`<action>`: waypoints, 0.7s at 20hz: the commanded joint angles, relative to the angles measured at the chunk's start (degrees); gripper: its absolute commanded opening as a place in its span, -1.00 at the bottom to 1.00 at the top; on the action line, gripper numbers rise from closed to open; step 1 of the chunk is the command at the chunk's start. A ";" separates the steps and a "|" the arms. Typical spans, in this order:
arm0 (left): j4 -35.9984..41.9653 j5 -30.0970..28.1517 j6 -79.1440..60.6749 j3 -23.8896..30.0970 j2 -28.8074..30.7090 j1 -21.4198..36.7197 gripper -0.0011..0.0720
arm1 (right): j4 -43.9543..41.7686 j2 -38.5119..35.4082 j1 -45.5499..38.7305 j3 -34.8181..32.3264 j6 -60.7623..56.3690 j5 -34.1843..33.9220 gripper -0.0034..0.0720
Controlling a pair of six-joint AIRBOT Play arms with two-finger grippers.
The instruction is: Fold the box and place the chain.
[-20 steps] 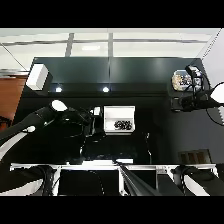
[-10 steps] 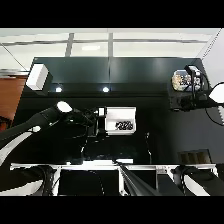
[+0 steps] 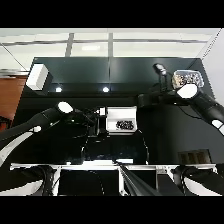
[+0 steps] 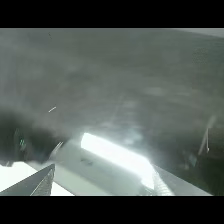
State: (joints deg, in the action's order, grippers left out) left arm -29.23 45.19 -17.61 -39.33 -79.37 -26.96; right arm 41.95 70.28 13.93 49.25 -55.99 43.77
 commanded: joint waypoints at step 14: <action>-0.11 -0.20 0.00 -0.04 -0.04 -0.04 -0.17 | 5.16 -1.90 8.00 -1.09 40.81 12.48 0.96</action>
State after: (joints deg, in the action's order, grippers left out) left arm -29.32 44.97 -17.56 -39.35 -79.37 -26.96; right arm 45.04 68.42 20.16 48.88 -17.82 57.28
